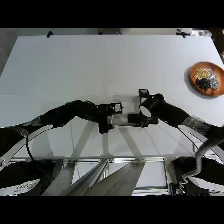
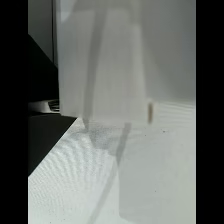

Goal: Fold the box and place the chain.

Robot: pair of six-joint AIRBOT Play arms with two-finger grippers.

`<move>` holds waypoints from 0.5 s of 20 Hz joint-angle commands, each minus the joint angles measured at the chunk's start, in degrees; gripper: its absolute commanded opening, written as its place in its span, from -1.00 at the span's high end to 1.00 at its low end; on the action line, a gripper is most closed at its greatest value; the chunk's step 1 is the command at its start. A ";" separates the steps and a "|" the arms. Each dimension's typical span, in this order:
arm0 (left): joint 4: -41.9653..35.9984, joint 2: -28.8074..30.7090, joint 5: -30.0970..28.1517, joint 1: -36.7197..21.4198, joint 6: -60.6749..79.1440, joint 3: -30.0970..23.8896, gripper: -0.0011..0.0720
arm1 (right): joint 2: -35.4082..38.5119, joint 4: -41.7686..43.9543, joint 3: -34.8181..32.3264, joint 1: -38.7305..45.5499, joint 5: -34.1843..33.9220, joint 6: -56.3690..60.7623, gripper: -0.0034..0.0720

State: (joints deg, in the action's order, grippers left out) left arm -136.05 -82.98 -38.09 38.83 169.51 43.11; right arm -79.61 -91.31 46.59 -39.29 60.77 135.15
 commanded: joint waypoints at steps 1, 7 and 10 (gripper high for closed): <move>0.04 -0.02 -0.02 -0.04 0.00 0.04 0.22 | -0.63 0.31 -0.11 0.02 -1.88 -1.84 0.86; 0.04 -0.02 -0.02 -0.04 0.00 0.04 0.22 | -0.63 0.70 -0.11 0.02 -1.84 -3.72 0.22; 0.04 -0.02 -0.02 -0.04 0.00 0.07 0.22 | -0.63 0.68 -0.11 0.02 -1.90 -3.67 0.73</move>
